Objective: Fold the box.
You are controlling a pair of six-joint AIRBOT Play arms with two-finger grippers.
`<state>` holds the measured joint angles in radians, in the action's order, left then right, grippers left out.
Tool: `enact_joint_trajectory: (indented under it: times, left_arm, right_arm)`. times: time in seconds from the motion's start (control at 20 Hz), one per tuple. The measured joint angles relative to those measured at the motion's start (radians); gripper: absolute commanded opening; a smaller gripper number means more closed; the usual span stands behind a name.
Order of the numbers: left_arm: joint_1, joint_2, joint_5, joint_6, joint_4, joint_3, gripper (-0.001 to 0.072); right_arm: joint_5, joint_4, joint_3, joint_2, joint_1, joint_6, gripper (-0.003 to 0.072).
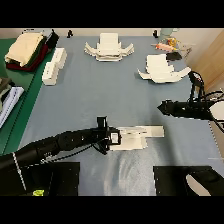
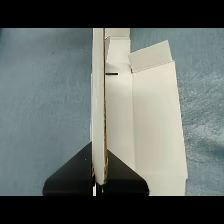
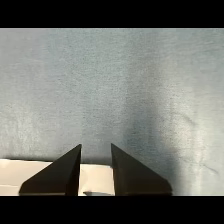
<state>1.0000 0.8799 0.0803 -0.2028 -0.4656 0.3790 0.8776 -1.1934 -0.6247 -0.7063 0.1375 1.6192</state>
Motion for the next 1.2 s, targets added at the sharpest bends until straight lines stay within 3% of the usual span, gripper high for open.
enact_joint_trajectory:
  times: [0.25,0.4,0.6,0.85,1.2]
  left_arm:
    - [0.011,0.004,-0.019,0.016,0.0,-0.012,0.0015]
    - [-0.032,0.0,0.018,0.056,-0.003,0.024,0.0015]
    - [-0.186,0.015,0.276,0.128,-0.004,0.095,0.0016]
    - [-0.306,0.073,0.492,0.161,-0.007,0.156,0.0015]
    - [-0.337,0.162,0.647,0.189,-0.011,0.216,0.0016]
  right_arm:
    - [-0.001,0.003,0.0,0.0,0.0,0.0,0.0281]
    - [-0.001,0.003,0.0,0.0,0.0,0.0,0.0281]
    - [0.0,0.004,0.0,0.0,0.0,0.0,0.0281]
    - [0.002,0.004,0.0,0.0,0.0,0.0,0.0281]
    - [0.003,0.005,0.0,0.0,0.0,-0.002,0.0281]
